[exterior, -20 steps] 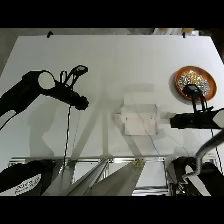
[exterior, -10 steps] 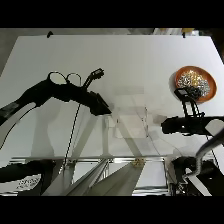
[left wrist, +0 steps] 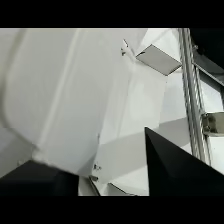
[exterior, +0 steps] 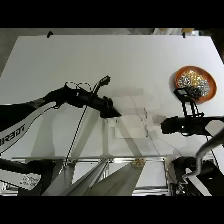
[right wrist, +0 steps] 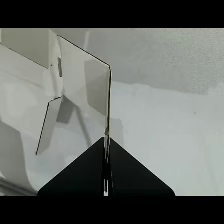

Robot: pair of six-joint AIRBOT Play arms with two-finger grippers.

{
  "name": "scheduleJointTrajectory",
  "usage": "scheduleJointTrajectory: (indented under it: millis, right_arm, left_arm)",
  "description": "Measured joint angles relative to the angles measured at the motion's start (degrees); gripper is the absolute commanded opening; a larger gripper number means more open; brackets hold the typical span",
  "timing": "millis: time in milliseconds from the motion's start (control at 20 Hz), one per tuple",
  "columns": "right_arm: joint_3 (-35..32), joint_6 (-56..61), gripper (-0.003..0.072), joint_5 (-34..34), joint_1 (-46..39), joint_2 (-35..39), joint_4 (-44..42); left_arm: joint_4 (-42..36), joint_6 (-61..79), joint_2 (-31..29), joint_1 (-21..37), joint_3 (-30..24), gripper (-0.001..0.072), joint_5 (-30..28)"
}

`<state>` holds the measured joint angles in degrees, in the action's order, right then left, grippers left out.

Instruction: Fold the box and place the chain.

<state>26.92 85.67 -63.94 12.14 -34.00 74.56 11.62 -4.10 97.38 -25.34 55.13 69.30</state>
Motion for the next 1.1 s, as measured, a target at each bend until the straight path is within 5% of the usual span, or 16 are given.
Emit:
scheduleJointTrajectory:
  millis: [50,150,250,450,850,1100]
  right_arm:
    - [0.00,0.00,0.0014,0.02,0.00,0.00,0.00]
    - [0.00,-0.04,0.0014,0.02,0.00,0.00,0.02]
    - [0.00,-0.09,0.0019,0.11,0.02,0.00,-0.07]
    - [0.24,-0.26,0.0367,0.50,0.02,0.04,-1.60]
    - [5.25,-3.61,0.0368,2.16,0.02,0.09,-2.78]
    - [5.97,-4.79,0.0367,2.62,0.02,0.09,-2.82]
  left_arm:
    - [-0.31,0.76,0.28,-0.42,0.02,0.0121,-0.42]
    - [-0.70,1.77,0.61,-0.74,0.02,0.0003,-0.74]
    - [-0.61,2.25,0.68,-0.59,0.02,0.0002,-0.90]
    - [2.16,5.22,-1.22,-0.20,0.02,0.0001,-1.51]
    - [15.85,17.05,-6.60,-2.84,0.00,0.0001,-4.15]
    - [13.84,18.84,-5.05,-4.48,0.00,0.0001,-9.60]
